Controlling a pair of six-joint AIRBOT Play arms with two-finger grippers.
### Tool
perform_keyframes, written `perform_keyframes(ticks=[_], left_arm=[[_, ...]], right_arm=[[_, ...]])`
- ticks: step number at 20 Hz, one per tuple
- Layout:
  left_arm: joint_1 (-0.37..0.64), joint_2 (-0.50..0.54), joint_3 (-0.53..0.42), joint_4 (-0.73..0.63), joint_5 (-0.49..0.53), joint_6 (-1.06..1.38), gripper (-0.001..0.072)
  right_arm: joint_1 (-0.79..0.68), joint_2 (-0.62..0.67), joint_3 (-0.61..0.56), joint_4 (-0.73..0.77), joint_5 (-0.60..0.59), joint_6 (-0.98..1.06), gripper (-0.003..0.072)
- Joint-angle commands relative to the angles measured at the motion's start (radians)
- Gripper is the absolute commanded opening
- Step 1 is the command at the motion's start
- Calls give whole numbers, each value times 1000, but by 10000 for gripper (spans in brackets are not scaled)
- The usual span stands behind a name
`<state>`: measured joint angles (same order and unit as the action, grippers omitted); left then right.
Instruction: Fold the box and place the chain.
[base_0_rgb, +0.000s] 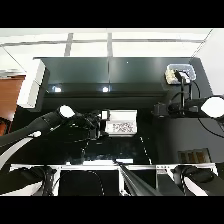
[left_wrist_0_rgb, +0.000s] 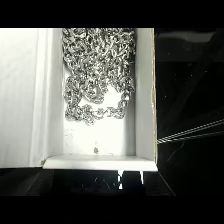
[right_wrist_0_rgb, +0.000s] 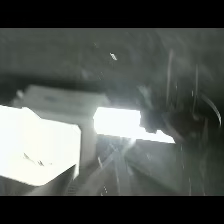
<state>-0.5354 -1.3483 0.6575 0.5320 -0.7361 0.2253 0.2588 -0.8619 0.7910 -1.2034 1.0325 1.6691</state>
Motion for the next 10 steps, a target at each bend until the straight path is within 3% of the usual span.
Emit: perform_keyframes(ticks=[1,4,6,10], left_arm=[[-11,-1,1,2,11,0,369],[-11,-1,1,2,11,0,370],[-11,-1,1,2,11,0,370],[-11,-1,1,2,11,0,370]], right_arm=[[60,-19,0,40,-244,-2,720],[91,-117,0,152,-384,-72,720],[141,-196,0,243,-358,-229,720],[220,-217,3,227,-314,-663,720]])
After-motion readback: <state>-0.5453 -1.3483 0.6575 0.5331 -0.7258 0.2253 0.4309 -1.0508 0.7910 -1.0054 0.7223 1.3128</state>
